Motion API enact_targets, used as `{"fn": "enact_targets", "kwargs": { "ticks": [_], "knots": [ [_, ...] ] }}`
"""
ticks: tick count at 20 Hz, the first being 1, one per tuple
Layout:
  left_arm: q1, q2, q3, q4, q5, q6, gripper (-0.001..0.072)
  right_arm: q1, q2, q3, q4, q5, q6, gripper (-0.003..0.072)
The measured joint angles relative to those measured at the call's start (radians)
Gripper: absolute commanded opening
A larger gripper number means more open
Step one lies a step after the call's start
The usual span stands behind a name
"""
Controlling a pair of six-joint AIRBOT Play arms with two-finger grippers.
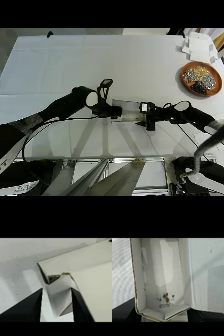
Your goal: Fold the box and place the chain.
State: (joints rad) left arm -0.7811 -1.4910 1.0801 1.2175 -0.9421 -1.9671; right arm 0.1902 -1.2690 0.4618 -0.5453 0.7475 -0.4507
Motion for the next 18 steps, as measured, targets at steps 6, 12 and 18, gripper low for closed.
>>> {"fn": "enact_targets", "kwargs": {
  "ticks": [6, 12, 18],
  "knots": [
    [-0.047, -0.1, 0.159, 0.127, -0.163, -0.19, 0.0398, 0.0, 0.0, 0.0, 0.0, 0.0, 0.0, 0.0395],
    [-0.084, -0.155, 0.217, 0.175, -0.195, -0.394, 0.0335, 0.0, 0.0, 0.0, 0.0, 0.0, 0.0, 0.0395],
    [-0.092, -0.193, 0.251, 0.186, -0.228, -0.473, 0.0293, 0.0, 0.0, 0.0, 0.0, 0.0, 0.0, 0.0395]
  ]
}}
